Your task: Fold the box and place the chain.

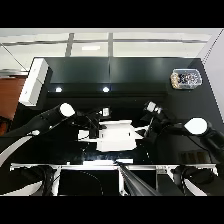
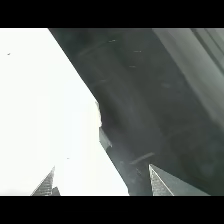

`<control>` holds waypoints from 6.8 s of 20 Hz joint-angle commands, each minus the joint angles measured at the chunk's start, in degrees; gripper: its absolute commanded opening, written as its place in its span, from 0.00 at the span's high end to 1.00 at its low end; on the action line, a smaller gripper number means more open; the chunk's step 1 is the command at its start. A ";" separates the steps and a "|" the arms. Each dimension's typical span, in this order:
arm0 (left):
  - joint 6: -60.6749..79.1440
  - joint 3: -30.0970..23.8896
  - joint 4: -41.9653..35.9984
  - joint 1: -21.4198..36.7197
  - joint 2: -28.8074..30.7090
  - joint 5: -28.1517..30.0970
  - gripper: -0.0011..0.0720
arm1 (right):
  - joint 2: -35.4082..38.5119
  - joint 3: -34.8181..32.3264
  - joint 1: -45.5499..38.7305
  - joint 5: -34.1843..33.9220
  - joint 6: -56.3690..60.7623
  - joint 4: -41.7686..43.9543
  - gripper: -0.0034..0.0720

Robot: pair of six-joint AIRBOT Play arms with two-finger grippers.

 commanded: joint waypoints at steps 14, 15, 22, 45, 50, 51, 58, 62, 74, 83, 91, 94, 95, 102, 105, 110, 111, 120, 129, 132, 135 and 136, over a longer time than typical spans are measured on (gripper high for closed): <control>1.84 -0.04 1.01 -1.49 -1.92 0.76 0.94 | -7.56 -1.66 3.37 5.38 -11.72 -6.56 0.02; 1.84 -0.04 1.01 -1.49 -1.92 0.76 0.94 | -7.56 -1.66 3.39 5.60 -12.17 -5.60 0.02; 1.81 -0.04 0.98 -1.49 -1.92 0.35 0.94 | -7.65 -2.10 9.62 6.12 -12.31 -4.96 0.02; 1.81 -0.04 0.96 -1.49 -1.92 0.39 0.94 | -6.91 1.46 8.63 -3.56 -9.27 1.22 0.02; 1.81 -0.04 0.96 -1.49 -1.92 0.39 0.94 | -4.57 1.49 7.58 -2.67 -9.18 0.83 0.02; 1.81 -0.04 0.96 -1.49 -1.92 0.39 0.94 | -4.57 1.46 7.34 -2.40 -8.52 0.76 0.02; 1.81 -0.04 0.96 -1.49 -1.92 0.39 0.94 | -4.57 1.46 5.49 -2.25 -6.51 -0.26 0.02; 1.81 -0.04 0.96 -1.49 -1.92 0.39 0.94 | -4.63 1.42 5.44 -0.24 -7.10 1.68 0.02; 1.86 -0.02 0.98 -1.49 -1.86 0.98 0.94 | -12.66 -0.17 5.44 2.34 -27.85 12.72 0.02; 1.84 1.11 0.94 -1.49 -1.62 0.85 0.94 | -13.81 -2.78 5.46 -1.01 -32.26 12.87 0.02; 1.79 1.16 0.96 -1.49 -1.62 0.48 0.94 | -17.62 -2.71 11.19 -7.32 -32.41 13.20 0.02; 1.79 1.16 0.96 -1.49 -1.62 0.46 0.94 | -17.59 -2.71 11.15 -7.98 -31.78 13.27 0.02; 1.79 1.16 0.96 -1.49 -1.62 0.48 0.94 | -17.62 -2.71 11.15 -7.98 -31.76 13.27 0.02; 1.77 1.16 0.96 -1.49 -1.62 0.68 0.94 | -17.59 -2.60 9.60 -6.84 -29.49 13.22 0.02; 1.77 1.16 0.96 -1.49 -1.62 0.63 0.94 | -17.59 -2.60 9.62 -6.84 -29.49 13.05 0.02; 1.57 1.16 0.90 -1.49 -1.62 0.31 0.94 | -17.59 -2.60 9.62 -6.88 -29.49 13.07 0.34; 0.70 1.16 0.90 -1.49 -1.62 0.13 0.94 | -17.59 -2.60 9.60 -6.88 -29.49 13.07 0.34; -17.68 1.49 11.37 1.11 7.45 -5.33 0.24 | -17.59 -2.60 9.60 -6.86 -29.46 13.05 0.34; -48.50 -0.22 16.94 3.19 18.03 -25.92 0.95 | -17.59 -2.60 9.62 -6.86 -29.49 13.05 0.34; -44.89 -5.09 -3.21 3.13 18.01 -14.49 0.95 | -17.59 -2.60 9.62 -6.86 -29.49 13.05 0.34; -34.71 -9.81 -24.83 3.13 17.20 4.37 0.94 | -17.59 -2.60 9.62 -6.86 -29.46 13.05 0.34; -30.84 -10.45 -29.70 3.13 16.20 8.72 0.94 | -17.59 -2.60 9.62 -6.86 -29.46 13.05 0.34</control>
